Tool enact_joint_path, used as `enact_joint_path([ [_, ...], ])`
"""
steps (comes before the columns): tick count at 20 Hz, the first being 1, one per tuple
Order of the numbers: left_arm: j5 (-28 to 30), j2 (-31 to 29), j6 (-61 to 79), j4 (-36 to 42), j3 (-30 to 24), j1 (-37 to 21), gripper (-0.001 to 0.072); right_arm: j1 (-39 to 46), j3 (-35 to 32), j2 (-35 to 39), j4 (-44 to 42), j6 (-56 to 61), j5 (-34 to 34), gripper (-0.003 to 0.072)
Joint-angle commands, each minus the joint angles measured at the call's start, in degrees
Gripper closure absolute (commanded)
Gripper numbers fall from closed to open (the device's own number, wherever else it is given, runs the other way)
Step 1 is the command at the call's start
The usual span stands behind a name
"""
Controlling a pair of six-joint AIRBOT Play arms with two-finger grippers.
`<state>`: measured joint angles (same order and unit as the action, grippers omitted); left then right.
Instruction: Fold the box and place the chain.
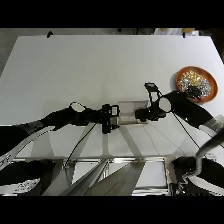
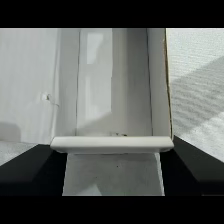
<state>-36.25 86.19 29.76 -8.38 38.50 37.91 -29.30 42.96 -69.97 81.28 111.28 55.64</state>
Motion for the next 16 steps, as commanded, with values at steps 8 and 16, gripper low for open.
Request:
enact_joint_path([
  [8, 0.0, 0.0, 0.0, 0.0, 0.0, 0.0, 0.0398, -0.6, 0.7, -4.2, 2.9, 4.4, -1.6, 0.0534],
  [16, 0.0, 0.0, 0.0, 0.0, 0.0, 0.0, 0.0398, -0.6, 0.7, -4.2, 2.7, 5.6, -1.1, 0.0547],
])
